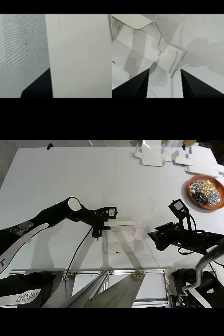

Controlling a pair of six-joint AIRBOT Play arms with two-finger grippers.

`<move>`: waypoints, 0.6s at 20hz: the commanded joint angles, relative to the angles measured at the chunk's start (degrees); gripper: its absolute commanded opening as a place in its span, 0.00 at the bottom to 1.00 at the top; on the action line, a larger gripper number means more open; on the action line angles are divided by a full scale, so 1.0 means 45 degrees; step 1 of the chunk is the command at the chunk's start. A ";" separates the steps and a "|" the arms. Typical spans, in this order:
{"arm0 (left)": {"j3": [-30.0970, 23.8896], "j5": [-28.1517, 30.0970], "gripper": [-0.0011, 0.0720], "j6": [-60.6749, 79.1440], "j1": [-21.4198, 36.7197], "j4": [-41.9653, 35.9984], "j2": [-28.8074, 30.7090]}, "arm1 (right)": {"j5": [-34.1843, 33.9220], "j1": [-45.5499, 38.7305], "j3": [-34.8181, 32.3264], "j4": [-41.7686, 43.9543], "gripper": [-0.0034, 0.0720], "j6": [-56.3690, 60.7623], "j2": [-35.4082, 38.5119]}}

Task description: Fold the box and place the chain.

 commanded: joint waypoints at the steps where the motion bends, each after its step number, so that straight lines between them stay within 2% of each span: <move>1: 0.0010 0.0233 0.03 -0.0029 -0.0063 0.0102 -0.0015 | 0.0049 0.0010 0.0010 0.0000 0.63 -0.0029 0.0005; 6: 0.0015 0.0049 0.03 -0.0078 -0.0063 0.0078 0.0005 | 0.0471 0.0010 0.0010 0.0015 0.62 -0.1418 0.0005; 7: 0.0015 0.0039 0.03 -0.0078 -0.0063 0.0092 0.0005 | 0.0607 0.0010 0.0010 0.0019 0.55 -0.1860 0.0005; 10: 0.0010 0.0039 0.03 -0.0078 -0.0063 0.0087 0.0005 | 0.1098 0.0010 -0.0005 0.0335 0.22 -0.3750 -0.0034; 12: 0.0015 0.0034 0.03 -0.0073 -0.0063 0.0092 0.0005 | 0.1161 0.0010 -0.0136 0.1447 0.07 -0.5882 -0.0160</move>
